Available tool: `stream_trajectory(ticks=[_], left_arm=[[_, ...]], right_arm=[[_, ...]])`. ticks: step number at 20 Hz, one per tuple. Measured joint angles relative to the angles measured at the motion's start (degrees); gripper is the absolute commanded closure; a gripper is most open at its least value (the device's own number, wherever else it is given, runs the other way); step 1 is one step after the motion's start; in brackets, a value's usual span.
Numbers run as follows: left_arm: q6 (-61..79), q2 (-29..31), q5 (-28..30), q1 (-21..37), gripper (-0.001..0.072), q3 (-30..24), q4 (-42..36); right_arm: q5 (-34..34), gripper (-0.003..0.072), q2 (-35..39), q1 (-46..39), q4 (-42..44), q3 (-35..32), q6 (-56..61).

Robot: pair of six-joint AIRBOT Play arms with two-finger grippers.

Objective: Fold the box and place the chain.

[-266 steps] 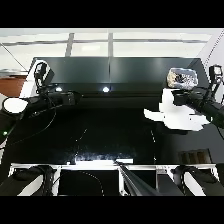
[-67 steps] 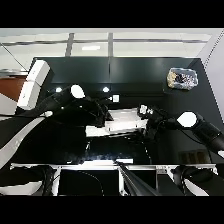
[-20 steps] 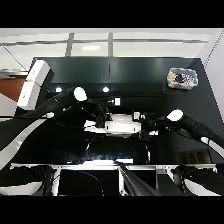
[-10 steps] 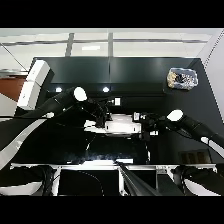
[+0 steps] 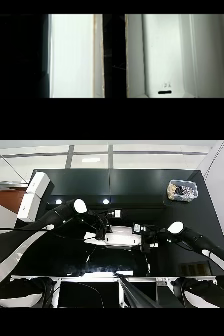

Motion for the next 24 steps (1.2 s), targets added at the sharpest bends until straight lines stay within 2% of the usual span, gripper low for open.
stream_trajectory(ticks=[24], left_arm=[[0.00,0.00,0.02,0.00,0.0685,0.00,-0.09]], right_arm=[[-2.25,-0.0011,1.29,0.02,-0.42,-1.53,1.66]])
